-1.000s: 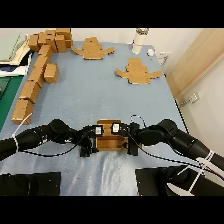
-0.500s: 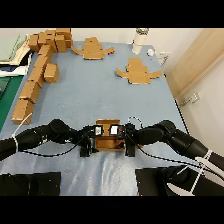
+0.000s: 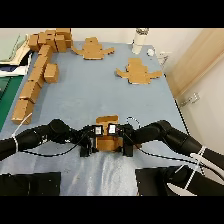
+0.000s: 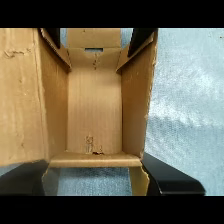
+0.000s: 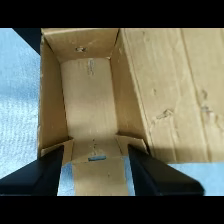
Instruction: Fold the box.
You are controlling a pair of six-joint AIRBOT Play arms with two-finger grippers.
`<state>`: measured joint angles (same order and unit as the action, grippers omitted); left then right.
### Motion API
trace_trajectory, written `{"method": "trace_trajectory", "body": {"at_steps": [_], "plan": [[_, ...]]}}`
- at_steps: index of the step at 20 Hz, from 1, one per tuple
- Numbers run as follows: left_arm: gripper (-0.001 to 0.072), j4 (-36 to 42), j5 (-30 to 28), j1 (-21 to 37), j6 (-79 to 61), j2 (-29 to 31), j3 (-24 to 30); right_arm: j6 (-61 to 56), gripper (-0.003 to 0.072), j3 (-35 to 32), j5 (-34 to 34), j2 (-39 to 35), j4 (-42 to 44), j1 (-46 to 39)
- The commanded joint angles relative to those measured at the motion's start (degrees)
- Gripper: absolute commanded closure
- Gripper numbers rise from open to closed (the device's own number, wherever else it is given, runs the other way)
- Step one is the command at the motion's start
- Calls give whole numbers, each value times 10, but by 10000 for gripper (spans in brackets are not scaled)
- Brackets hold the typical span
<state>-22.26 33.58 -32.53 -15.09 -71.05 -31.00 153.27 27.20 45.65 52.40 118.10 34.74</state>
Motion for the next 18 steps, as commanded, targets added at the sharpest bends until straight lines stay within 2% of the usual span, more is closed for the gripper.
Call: {"method": "trace_trajectory", "body": {"at_steps": [1, 2, 3, 4, 6, 7, 10, 13, 14, 15, 18], "plan": [[189, 0, 0, 0, -1, 0, 0, 1, 49, 0, 15, -3, -5, 0], [189, 0, 0, 0, -1, 0, 0, -12, 51, 0, 22, -7, -15, 0], [189, 0, 0, 0, -1, 0, 0, -44, 196, 0, 31, -14, -37, 0], [189, 0, 0, 0, -1, 0, 0, -91, 406, 2, 45, -22, -77, -1], [189, 0, 0, 0, -1, 0, 0, -234, 538, 9, 66, -39, -177, -1], [189, 0, 0, 0, -1, 0, 0, -317, 682, 17, 89, -50, -236, -1], [189, 0, 0, 0, -1, 0, 0, -481, 682, 40, 145, -89, -349, -2], [189, 0, 0, 0, -1, 0, 0, -769, 682, 43, 195, -118, -505, -23], [189, 0, 0, 0, -1, 0, 0, -840, 682, 42, 224, -116, -520, -42], [189, 0, 0, 0, -1, 0, 0, -867, 681, 38, 235, -110, -498, -63], [189, 0, 0, 0, -1, 0, 0, -823, 682, 9, 208, -76, -308, -100]]}}
